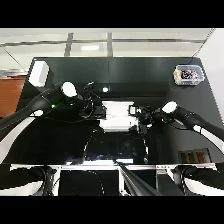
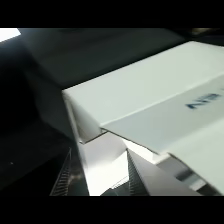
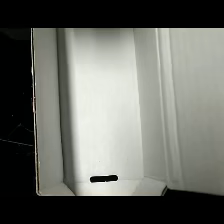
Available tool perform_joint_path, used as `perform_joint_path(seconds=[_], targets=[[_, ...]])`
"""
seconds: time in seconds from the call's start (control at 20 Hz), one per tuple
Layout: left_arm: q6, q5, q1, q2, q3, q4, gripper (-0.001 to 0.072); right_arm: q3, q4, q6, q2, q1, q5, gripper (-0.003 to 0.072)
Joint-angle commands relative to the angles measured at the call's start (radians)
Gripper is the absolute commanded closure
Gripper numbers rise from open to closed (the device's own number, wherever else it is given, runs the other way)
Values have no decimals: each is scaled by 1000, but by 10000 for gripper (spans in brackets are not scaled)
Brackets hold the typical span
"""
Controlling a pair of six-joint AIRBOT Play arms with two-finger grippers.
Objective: Fold the box and place the chain.
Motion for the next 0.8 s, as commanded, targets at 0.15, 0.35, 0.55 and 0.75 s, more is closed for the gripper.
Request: perform_joint_path(seconds=[0.15,0.35,0.55,0.75], targets=[[-175,118,-108,-8,5,144,302,0,-1,0,1,0,1,484],[-274,103,-138,-11,6,225,302,0,-1,0,1,0,1,484],[-350,94,-179,-16,18,296,302,0,-1,0,1,0,1,484],[-438,83,-222,-21,52,376,302,0,-1,0,1,0,1,484]])
